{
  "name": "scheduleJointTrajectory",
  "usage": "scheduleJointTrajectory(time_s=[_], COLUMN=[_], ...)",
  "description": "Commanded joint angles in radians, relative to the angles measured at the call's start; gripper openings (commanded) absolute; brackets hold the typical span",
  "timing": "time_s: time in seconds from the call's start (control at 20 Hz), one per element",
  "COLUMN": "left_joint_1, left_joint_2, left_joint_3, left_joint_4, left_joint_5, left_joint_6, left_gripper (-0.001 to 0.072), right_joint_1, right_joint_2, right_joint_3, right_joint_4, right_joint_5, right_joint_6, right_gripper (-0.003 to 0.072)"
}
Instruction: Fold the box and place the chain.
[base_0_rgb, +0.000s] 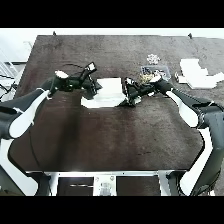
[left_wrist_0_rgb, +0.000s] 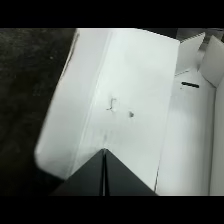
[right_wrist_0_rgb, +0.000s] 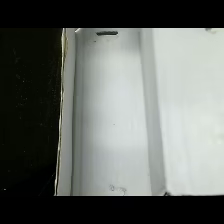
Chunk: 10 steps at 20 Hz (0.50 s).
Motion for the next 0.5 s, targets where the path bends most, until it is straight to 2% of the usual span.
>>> scheduleJointTrajectory(time_s=[0.0,0.05,0.1,0.25,0.45], left_joint_1=[0.044,0.046,0.046,0.043,0.013], left_joint_2=[0.066,0.079,0.088,0.089,0.088], left_joint_3=[0.001,0.001,0.001,0.003,0.003], left_joint_4=[0.058,0.141,0.216,0.407,0.511], left_joint_5=[-0.140,-0.177,-0.185,-0.256,-0.269], left_joint_6=[-0.002,-0.031,-0.116,-0.228,-0.254], left_gripper=[0.0201,0.0558,0.0635,0.0636,0.0636], right_joint_1=[0.001,0.001,0.001,0.000,0.000], right_joint_2=[0.000,0.000,0.000,0.000,0.000], right_joint_3=[0.000,0.000,0.000,0.000,0.000], right_joint_4=[0.000,0.000,0.000,0.000,0.000], right_joint_5=[0.001,0.001,0.001,0.001,0.001], right_joint_6=[0.001,0.001,0.001,0.001,0.001], right_gripper=[0.0577,0.0576,0.0576,0.0577,0.0576])
